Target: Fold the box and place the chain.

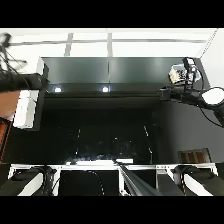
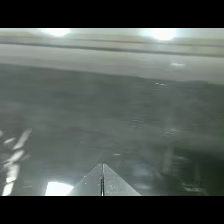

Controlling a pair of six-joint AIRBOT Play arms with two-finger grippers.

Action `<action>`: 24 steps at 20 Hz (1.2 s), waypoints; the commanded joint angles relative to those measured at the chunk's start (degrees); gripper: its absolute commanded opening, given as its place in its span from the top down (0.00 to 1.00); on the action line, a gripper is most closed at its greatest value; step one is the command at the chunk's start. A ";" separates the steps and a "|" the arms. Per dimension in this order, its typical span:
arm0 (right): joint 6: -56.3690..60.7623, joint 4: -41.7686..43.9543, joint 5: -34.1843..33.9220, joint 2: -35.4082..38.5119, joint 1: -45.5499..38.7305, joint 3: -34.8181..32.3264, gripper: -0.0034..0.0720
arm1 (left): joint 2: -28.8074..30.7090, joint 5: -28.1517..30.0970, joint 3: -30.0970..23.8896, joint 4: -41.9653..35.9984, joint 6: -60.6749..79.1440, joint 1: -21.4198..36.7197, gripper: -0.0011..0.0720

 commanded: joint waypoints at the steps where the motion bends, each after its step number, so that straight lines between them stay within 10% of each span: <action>1: 3.50 -7.21 2.71 -0.24 -5.42 0.17 0.94 | 4.59 5.53 -10.78 7.45 -5.70 -5.25 0.95; 6: 4.22 -18.12 13.57 7.74 -9.22 0.17 0.94 | 6.01 5.29 -11.85 7.21 -6.14 -2.84 0.95; 24: 4.26 -19.54 14.53 9.55 -9.20 0.17 0.94 | 5.95 5.40 -11.85 6.51 -6.14 -2.93 0.95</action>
